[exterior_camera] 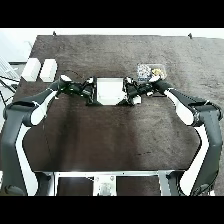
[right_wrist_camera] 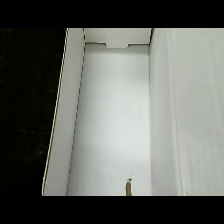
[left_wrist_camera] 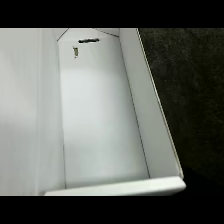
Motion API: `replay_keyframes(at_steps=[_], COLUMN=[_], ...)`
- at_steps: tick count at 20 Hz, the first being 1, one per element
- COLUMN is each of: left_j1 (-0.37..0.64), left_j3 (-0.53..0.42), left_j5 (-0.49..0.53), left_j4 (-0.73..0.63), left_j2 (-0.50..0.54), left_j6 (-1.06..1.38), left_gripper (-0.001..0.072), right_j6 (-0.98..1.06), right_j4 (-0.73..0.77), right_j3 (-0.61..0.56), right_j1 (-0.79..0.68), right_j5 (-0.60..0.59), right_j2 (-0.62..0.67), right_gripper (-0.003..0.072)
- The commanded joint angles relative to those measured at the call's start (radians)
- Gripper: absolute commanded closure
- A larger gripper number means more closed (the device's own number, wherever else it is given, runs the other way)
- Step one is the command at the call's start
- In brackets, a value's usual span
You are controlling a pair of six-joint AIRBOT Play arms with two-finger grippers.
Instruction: Fold the box and place the chain.
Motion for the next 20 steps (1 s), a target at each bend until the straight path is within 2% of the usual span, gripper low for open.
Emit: replay_keyframes(at_steps=[1,8,20], left_j1=[0.000,0.008,0.005], left_j3=[0.000,0.000,-0.007], left_j5=[-0.021,-0.037,0.004], left_j4=[-0.018,-0.036,-0.018], left_j2=[0.003,0.002,0.001], left_j6=[0.013,0.018,0.011], left_gripper=[-0.0010,-0.0010,-0.0009], right_j6=[0.000,0.001,0.000], right_j4=[0.000,0.000,0.000], right_j3=[0.000,0.000,0.000], right_j1=[0.000,0.000,0.000], right_j5=[-0.002,-0.002,-0.002], right_j2=[0.001,0.001,0.001], right_gripper=[0.0115,0.0116,0.0115])
